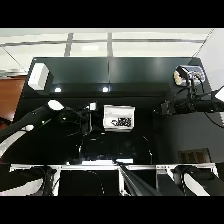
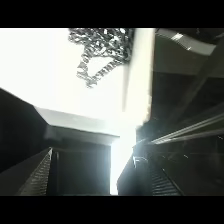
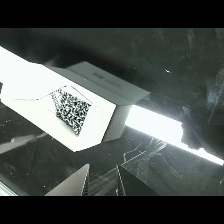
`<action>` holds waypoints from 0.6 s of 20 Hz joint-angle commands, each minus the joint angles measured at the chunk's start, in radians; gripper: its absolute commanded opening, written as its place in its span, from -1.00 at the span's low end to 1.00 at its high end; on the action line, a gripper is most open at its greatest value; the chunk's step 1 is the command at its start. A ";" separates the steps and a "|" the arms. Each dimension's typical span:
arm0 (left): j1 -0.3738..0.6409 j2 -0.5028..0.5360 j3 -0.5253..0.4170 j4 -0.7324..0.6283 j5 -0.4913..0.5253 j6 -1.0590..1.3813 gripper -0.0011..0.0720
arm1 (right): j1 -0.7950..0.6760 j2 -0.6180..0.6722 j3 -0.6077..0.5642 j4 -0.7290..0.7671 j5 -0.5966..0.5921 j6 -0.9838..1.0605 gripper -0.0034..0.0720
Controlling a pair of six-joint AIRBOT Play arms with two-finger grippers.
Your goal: Fold the box and place the chain.
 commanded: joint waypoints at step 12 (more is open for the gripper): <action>-0.055 -0.058 0.061 -0.011 0.012 0.019 0.96 | 0.000 0.000 0.001 0.002 -0.010 0.002 -0.37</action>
